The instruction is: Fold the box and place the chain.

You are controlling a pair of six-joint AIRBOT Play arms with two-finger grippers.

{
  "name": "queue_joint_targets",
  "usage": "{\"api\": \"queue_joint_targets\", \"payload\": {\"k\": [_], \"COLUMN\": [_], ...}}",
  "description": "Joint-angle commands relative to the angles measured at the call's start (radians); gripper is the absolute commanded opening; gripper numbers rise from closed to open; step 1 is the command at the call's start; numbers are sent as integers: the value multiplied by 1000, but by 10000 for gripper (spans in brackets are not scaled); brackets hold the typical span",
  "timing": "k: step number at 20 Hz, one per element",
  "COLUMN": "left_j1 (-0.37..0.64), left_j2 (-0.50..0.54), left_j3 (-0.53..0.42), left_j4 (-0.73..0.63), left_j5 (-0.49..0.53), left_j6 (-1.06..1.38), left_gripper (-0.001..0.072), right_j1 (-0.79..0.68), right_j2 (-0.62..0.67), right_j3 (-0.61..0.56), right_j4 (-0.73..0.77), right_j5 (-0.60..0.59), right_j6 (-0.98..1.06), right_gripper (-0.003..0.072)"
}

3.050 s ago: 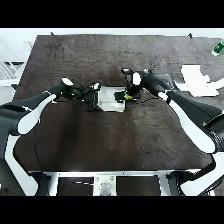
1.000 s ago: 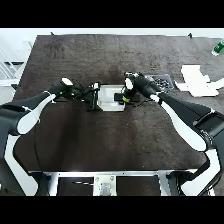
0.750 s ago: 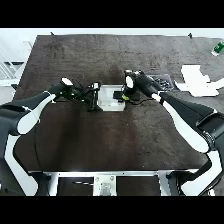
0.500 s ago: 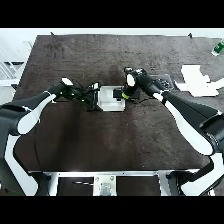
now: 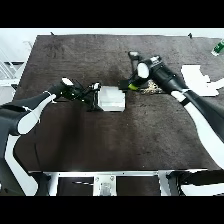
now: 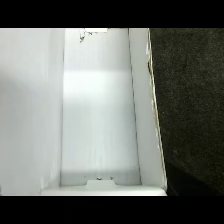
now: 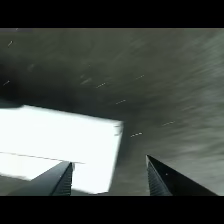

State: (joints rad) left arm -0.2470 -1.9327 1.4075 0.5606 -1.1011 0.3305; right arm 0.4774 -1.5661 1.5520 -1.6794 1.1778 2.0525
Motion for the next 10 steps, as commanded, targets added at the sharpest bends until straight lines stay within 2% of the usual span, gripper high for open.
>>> {"api": "queue_joint_targets", "payload": {"k": [1, 3, 4, 5, 6, 7, 10], "left_j1": [0, 0, 0, 0, 0, 0, 0], "left_j2": [0, 0, 0, 0, 0, 0, 0], "left_j3": [1, 1, 1, 1, 1, 1, 1], "left_j4": [0, 0, 0, 0, 0, 0, 0], "left_j5": [1, 1, 1, 1, 1, 1, 1], "left_j6": [0, 0, 0, 0, 0, 0, 0], "left_gripper": [542, 543, 542, 542, 542, 542, 542], "right_j1": [-89, -178, -219, -260, -296, -326, -375], "right_j2": [53, 51, 50, 44, 31, 8, -75], "right_j3": [0, -12, -26, -41, -48, -48, -48], "right_j4": [-72, -71, -66, -42, 5, 58, 87], "right_j5": [13, -19, -57, -100, -133, -151, -196], "right_j6": [-79, -114, -137, -162, -197, -243, -328], "right_gripper": [549, 518, 476, 352, 353, 432, 429]}}
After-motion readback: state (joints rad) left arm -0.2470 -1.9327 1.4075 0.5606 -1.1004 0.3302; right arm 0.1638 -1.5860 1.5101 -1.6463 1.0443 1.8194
